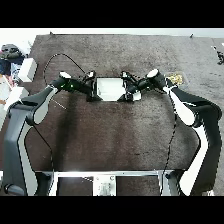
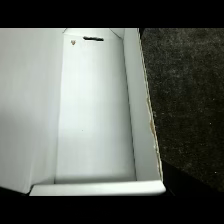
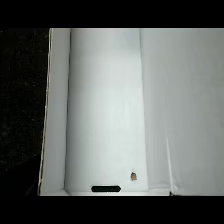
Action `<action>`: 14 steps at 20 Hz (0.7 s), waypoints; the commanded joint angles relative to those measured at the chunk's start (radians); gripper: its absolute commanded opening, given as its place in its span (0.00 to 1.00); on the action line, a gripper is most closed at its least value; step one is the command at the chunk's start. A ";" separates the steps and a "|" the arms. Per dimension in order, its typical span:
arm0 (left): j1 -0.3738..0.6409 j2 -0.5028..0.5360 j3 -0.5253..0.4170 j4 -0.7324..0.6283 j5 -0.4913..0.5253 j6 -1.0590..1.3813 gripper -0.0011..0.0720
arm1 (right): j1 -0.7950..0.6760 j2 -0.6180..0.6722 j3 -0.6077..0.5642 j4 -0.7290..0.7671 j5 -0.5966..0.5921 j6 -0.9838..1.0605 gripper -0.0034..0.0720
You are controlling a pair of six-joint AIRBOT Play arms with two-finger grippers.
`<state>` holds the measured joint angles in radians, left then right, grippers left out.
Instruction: Fold the box and place the chain.
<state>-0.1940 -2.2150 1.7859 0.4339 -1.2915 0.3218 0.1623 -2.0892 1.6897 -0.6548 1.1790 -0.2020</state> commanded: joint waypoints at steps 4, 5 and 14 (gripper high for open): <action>0.000 0.000 0.000 -0.002 0.001 0.000 0.62 | 0.000 0.000 0.000 0.001 0.000 0.000 0.60; 0.000 0.000 0.000 -0.002 0.001 0.000 0.62 | 0.000 0.000 0.000 0.001 0.000 0.000 0.60; 0.000 0.000 0.000 -0.002 0.001 0.000 0.62 | -0.006 0.004 0.000 -0.001 0.011 -0.003 0.99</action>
<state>-0.1947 -2.2150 1.7855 0.4301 -1.2919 0.3210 0.1596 -2.0861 1.6894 -0.6502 1.1820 -0.2070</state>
